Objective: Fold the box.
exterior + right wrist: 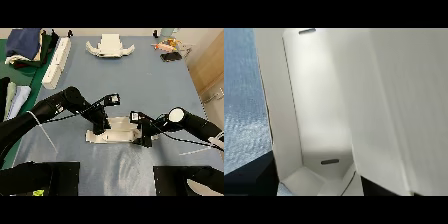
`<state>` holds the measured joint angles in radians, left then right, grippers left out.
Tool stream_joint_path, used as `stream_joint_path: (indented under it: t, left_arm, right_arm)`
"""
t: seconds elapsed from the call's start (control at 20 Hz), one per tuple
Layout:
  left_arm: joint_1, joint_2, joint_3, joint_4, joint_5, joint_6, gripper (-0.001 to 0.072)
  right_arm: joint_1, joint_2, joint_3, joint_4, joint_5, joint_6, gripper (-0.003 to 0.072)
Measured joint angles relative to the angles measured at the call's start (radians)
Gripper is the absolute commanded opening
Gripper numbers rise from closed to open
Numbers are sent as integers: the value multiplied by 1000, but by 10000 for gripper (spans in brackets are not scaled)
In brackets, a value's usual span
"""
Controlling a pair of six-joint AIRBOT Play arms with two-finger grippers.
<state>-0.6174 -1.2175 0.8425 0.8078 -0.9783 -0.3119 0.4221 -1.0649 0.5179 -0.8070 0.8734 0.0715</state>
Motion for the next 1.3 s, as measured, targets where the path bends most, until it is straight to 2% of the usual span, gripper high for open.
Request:
stream_joint_path:
  t: [0.5,0.9,0.95,1.0,1.1,1.2,1.3]
  left_arm:
    - [0,0,0,0,0,0,15]
    - [0,0,0,0,0,0,15]
    - [0,0,0,0,0,0,15]
    - [0,0,0,0,0,0,15]
    - [0,0,0,0,1,0,15]
    - [0,0,0,0,1,0,15]
    - [0,0,0,0,0,0,15]
  right_arm:
    - [-51,-30,-6,35,-14,-185,708]
    - [-65,-33,-77,156,-72,-340,704]
    - [-66,-33,-82,168,-79,-354,685]
    - [-66,-35,-87,179,-83,-367,635]
    - [-66,-40,-92,196,-90,-384,632]
    - [-66,-47,-95,205,-93,-393,508]
    - [-66,-50,-97,209,-93,-399,506]
